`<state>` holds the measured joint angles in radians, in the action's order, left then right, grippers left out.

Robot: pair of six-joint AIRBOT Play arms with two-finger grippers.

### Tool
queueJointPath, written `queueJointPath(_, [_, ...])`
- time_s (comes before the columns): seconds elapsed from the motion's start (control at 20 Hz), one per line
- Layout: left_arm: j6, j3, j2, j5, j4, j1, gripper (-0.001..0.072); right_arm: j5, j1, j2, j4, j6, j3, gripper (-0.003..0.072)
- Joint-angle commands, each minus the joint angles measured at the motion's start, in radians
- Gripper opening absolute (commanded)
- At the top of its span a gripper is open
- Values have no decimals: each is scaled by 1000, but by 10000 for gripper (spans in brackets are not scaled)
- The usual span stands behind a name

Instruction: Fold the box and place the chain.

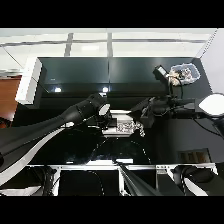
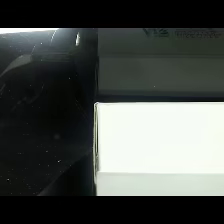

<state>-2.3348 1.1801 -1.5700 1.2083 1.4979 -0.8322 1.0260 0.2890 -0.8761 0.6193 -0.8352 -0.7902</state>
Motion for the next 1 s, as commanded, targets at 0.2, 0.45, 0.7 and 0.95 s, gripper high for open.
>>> queueJointPath(0.2, [0,0,-1,0,0,0,26,80,-282,4,309,15,107,373])
queueJointPath(0.45, [0,0,-1,0,0,0,27,-193,-169,-21,309,480,378,700])
queueJointPath(0.7, [1,0,-1,1,0,0,26,-336,-69,-145,131,875,394,693])
queueJointPath(0.95, [0,0,-1,0,0,0,27,-389,-69,-246,-4,975,367,693])
